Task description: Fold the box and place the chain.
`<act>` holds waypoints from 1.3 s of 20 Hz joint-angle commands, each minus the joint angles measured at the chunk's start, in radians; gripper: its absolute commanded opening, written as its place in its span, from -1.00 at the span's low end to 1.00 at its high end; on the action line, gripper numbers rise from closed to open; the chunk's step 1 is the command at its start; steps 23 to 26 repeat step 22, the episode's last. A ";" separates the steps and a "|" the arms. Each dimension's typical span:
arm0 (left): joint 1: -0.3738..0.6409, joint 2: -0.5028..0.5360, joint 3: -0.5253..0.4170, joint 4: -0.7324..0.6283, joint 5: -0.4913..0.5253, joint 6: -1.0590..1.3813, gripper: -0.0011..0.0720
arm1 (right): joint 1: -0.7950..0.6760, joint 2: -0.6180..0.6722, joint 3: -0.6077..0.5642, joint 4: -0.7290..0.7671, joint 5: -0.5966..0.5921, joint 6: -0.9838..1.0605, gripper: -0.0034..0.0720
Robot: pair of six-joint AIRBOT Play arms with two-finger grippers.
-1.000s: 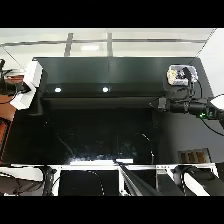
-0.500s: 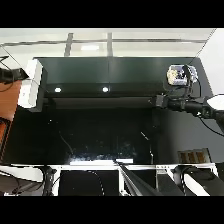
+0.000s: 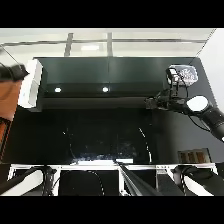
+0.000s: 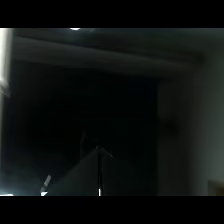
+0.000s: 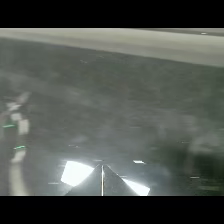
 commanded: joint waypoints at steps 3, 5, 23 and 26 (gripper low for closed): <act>-0.061 0.329 -0.465 0.037 0.251 0.078 -0.90 | 0.007 -0.021 0.000 -0.248 -0.092 0.000 -0.87; -0.058 0.349 -0.488 0.068 0.238 0.078 -0.90 | 0.007 -0.021 0.000 -0.248 -0.092 0.000 -0.87; -0.059 0.345 -0.488 0.032 0.180 0.074 -0.90 | 0.007 -0.021 0.000 -0.248 -0.092 0.000 -0.87; -0.059 0.345 -0.488 0.032 0.180 0.074 -0.90 | 0.007 -0.021 0.000 -0.248 -0.092 0.000 -0.87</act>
